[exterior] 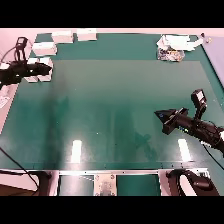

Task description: Fold the box and place the chain.

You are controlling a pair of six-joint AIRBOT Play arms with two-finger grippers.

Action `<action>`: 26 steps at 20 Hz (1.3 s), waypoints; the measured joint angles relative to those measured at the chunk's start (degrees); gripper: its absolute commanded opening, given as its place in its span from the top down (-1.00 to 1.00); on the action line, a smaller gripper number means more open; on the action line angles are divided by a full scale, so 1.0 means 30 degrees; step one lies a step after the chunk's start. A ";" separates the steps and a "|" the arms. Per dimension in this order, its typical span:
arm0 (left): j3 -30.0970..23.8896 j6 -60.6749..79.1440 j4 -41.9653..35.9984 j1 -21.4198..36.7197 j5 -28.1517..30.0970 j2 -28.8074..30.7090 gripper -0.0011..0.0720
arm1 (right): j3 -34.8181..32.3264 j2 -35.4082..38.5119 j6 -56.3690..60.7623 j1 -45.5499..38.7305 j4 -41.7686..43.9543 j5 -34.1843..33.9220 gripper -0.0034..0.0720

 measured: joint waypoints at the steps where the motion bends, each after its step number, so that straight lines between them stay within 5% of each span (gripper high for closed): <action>1: -0.0393 0.0015 -0.0386 -0.0109 -0.0204 0.0699 0.93 | 0.0000 0.0036 0.0000 0.0000 0.0138 -0.0219 0.89; 5: -0.3402 0.1217 -0.1472 -0.1661 0.1377 0.4699 0.93 | -0.0007 0.0539 0.0000 0.0000 0.0415 -0.1231 0.89; 10: -0.9653 0.4925 -0.3483 -0.5042 0.6732 1.1016 0.93 | -0.0007 0.2492 0.0000 0.0000 0.0495 -0.3162 0.90; 16: -1.6932 0.7410 -0.6069 -0.7956 0.9581 1.7092 0.93 | -0.0692 0.5515 0.0430 0.0000 -0.0561 -0.4124 0.90; 21: -2.0910 0.7832 -0.7526 -0.9020 1.0790 1.9292 0.92 | -0.2222 0.8058 0.2244 0.0000 -0.1916 -0.4233 0.89; 26: -2.2207 0.7941 -0.8051 -0.9224 1.1205 1.9722 0.91 | -0.2958 0.9202 0.2820 0.0000 -0.2681 -0.4226 0.89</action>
